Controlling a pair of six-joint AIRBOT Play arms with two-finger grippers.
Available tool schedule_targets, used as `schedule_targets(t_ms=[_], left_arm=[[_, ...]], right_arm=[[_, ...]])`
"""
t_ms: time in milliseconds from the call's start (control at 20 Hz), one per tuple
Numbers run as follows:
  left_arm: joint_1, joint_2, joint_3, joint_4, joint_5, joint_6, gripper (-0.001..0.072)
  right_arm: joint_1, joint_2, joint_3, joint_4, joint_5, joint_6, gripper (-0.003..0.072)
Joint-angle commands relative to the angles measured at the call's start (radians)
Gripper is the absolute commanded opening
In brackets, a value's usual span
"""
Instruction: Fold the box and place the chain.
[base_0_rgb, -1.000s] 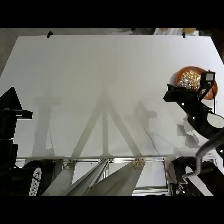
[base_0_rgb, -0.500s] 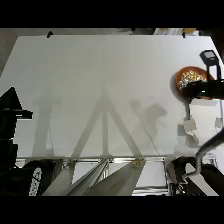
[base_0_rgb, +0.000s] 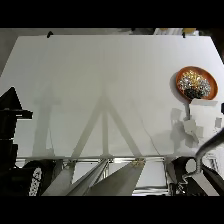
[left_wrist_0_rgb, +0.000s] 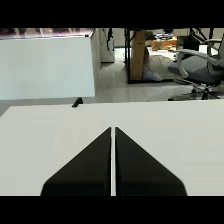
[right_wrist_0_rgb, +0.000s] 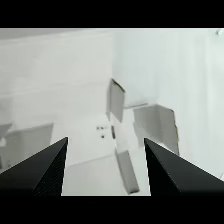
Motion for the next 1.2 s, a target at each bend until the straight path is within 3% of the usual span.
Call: schedule_targets(t_ms=[0,300,500,650,800,1000,1150], left_arm=[[0.001,0.000,0.001,0.000,0.000,0.000,0.0029],[0.001,0.000,0.001,0.000,0.000,0.000,0.0029],[0.001,0.000,0.001,0.000,0.001,0.000,0.0029],[0.001,0.000,0.001,0.000,0.001,0.000,0.0029],[0.001,0.000,0.001,0.000,0.000,0.000,0.0029],[0.001,0.000,0.001,0.000,0.000,0.000,0.0029],[0.001,0.000,0.001,0.000,0.000,0.000,0.0029]], right_arm=[[-0.134,-0.036,0.002,-0.033,-0.003,0.014,0.0517],[-0.241,-0.200,0.002,-0.122,0.000,-0.056,0.0516],[-0.257,-0.257,0.002,-0.124,-0.060,-0.077,0.0514],[-0.257,-0.293,0.002,-0.146,-0.096,-0.076,0.0457],[-0.257,-0.347,0.002,-0.167,-0.100,-0.076,0.0453],[-0.256,-0.364,0.002,-0.151,-0.158,-0.076,0.0218],[-0.256,-0.363,0.002,-0.089,-0.060,-0.140,0.0016]])
